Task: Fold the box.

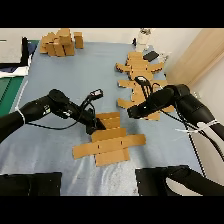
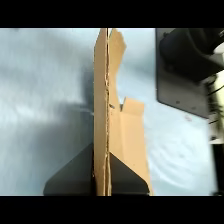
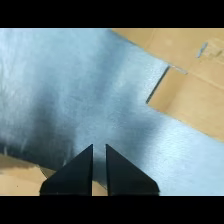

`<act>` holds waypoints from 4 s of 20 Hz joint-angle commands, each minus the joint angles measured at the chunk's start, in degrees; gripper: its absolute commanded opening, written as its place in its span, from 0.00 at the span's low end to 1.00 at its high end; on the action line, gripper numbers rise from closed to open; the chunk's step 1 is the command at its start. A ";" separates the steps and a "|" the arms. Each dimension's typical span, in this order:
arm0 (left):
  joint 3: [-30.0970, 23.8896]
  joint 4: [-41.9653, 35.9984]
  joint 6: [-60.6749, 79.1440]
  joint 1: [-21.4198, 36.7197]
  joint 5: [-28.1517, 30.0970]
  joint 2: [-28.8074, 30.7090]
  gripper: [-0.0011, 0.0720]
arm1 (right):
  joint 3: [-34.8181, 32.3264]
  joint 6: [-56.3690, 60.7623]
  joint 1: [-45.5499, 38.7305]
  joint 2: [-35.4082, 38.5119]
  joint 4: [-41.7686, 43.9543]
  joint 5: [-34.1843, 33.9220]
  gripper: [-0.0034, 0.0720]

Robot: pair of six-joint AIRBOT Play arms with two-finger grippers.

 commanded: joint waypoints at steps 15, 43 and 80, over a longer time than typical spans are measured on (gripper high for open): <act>-13.42 1.51 17.99 -9.97 30.84 12.15 0.03 | 1.38 5.35 -0.33 -0.35 -1.18 6.12 0.15; -14.03 2.97 14.43 -13.88 26.08 9.01 0.03 | 1.38 4.26 -0.28 -4.15 1.44 8.39 0.05; -12.61 3.54 8.70 -9.03 21.84 9.42 0.03 | 1.38 4.17 0.09 -4.15 1.62 9.25 0.05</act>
